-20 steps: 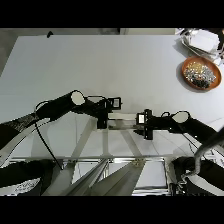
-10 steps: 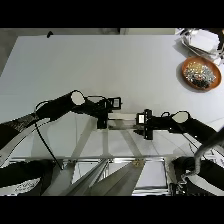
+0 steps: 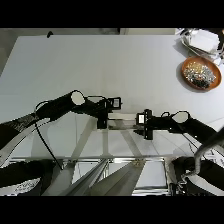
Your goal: Fold the box and place the chain.
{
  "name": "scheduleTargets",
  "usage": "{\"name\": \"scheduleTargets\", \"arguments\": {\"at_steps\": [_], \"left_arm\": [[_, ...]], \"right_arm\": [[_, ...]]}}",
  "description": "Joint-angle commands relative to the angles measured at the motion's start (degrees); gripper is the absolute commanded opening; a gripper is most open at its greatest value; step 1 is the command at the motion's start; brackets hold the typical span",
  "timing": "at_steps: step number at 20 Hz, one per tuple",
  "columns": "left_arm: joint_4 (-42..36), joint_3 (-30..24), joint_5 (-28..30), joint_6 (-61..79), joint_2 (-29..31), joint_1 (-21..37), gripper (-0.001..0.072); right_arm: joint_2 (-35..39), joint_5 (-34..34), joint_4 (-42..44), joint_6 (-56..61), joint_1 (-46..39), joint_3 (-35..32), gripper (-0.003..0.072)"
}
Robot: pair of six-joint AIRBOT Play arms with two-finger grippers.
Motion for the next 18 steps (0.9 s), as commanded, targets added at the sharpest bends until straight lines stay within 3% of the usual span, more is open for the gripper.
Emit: {"name": "scheduleTargets", "arguments": {"at_steps": [1,3,4,5,6,7,13,18], "left_arm": [[0.0,0.0,-0.3,-0.1,0.0,0.0,0.0009],[-0.4,0.0,-0.9,0.0,0.0,0.0,0.0012],[-0.1,0.0,-0.8,0.0,0.0,0.0,0.0055],[0.0,0.0,-0.8,0.0,0.1,0.1,0.0271],[0.0,0.0,-0.7,-0.1,0.1,0.2,0.063],[0.1,0.0,-0.2,-1.0,0.4,0.2,0.0681],[10.2,0.0,-0.9,-8.2,5.7,1.1,0.069],[19.9,0.0,-9.0,-17.2,12.9,6.4,0.0689]], "right_arm": [[0.0,0.1,0.0,0.0,0.0,0.0,0.0321],[0.0,0.1,-0.1,0.0,0.0,0.0,0.0321],[0.0,0.1,-0.1,0.0,0.0,0.0,0.0321],[0.0,0.1,-0.1,0.0,0.0,0.0,0.0321],[0.0,0.1,-0.1,0.0,0.0,0.0,0.0321],[0.0,0.1,-0.1,0.0,0.0,0.0,0.0321],[0.0,0.1,-0.1,0.0,0.0,0.0,0.0321],[0.0,0.1,-0.1,0.0,0.0,0.0,0.0321]]}}
